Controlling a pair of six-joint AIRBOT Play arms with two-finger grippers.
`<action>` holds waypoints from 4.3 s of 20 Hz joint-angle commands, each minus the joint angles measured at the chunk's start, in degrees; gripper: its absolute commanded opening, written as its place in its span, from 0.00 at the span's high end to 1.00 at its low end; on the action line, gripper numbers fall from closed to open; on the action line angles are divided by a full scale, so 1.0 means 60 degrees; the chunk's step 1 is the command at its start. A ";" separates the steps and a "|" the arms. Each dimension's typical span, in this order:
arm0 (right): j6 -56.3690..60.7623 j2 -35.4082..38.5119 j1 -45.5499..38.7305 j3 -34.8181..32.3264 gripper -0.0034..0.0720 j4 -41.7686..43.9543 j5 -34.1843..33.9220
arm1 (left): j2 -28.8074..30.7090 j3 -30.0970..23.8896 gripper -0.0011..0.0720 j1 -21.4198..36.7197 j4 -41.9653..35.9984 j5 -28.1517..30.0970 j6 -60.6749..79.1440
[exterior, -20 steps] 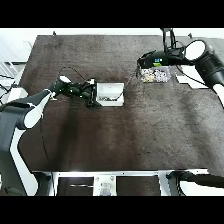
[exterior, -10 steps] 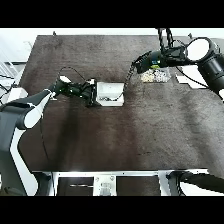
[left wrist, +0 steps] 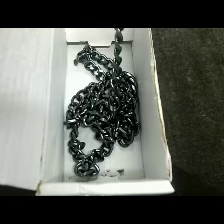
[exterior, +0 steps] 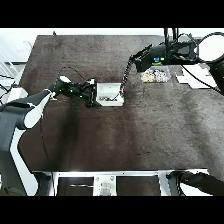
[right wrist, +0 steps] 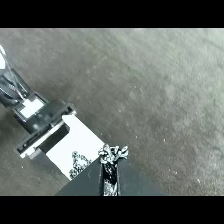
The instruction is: Fold the box and place the chain.
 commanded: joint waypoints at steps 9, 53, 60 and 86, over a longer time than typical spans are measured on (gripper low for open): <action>-0.0503 0.0113 0.0882 0.0193 0.95 0.0018 -0.1891 | 0.0007 0.0004 0.49 0.0004 0.0000 0.0000 0.0000; -0.5686 -0.0889 -0.1443 -0.2142 0.47 0.3311 -0.3104 | 0.0007 0.0004 0.49 0.0004 -0.0004 0.0000 0.0007; -0.7548 -0.4481 -0.2255 0.0907 0.47 0.5362 0.0900 | 0.0007 0.0004 0.49 0.0007 -0.0004 0.0018 0.0004; -0.7730 -0.5887 -0.0860 0.1727 0.52 0.4244 0.3034 | 0.0007 0.0004 0.49 0.0007 -0.0004 0.0029 0.0004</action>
